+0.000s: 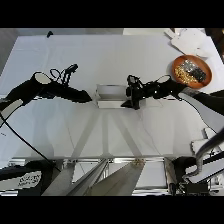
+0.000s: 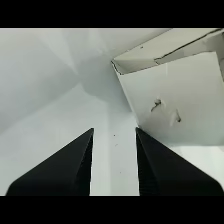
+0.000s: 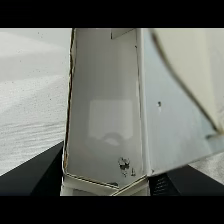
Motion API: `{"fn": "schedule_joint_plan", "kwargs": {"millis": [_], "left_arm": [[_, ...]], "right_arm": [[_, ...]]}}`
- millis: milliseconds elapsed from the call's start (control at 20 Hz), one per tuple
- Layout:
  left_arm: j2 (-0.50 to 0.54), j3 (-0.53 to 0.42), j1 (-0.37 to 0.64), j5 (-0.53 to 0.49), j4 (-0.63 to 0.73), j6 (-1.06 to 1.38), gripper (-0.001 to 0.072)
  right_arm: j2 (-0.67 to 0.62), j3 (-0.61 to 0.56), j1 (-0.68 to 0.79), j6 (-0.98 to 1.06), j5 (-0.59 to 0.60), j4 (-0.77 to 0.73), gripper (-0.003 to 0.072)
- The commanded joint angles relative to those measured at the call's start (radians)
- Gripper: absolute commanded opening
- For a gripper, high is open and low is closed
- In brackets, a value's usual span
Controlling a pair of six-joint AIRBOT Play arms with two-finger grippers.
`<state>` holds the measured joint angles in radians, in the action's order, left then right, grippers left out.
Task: Fold the box and place the chain.
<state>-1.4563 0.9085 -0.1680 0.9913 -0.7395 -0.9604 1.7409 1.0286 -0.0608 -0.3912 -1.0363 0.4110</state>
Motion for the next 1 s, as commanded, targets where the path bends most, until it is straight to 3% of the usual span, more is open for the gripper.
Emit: {"fn": "schedule_joint_plan", "kwargs": {"millis": [0,450,550,750,900,950], "left_arm": [[0.001,0.000,0.001,0.024,0.074,0.043,0.0306],[0.001,0.000,0.019,0.071,0.107,0.101,0.0302],[0.001,0.000,0.018,0.066,0.113,0.104,0.0410],[0.000,0.000,0.014,0.015,0.127,0.120,0.0423],[-0.001,0.000,0.014,0.009,0.204,0.131,0.0533],[-0.002,0.000,0.012,0.002,0.217,0.132,0.0539]], "right_arm": [[0.000,0.000,0.000,0.000,0.000,0.000,0.0446],[0.000,0.000,0.000,0.000,0.000,0.000,0.0446],[0.000,0.000,0.000,0.000,0.000,0.000,0.0446],[0.000,0.000,0.000,0.000,0.000,0.000,0.0446],[0.000,0.000,0.000,0.000,0.000,0.000,0.0446],[0.000,0.000,0.000,0.000,0.000,0.000,0.0446]]}}
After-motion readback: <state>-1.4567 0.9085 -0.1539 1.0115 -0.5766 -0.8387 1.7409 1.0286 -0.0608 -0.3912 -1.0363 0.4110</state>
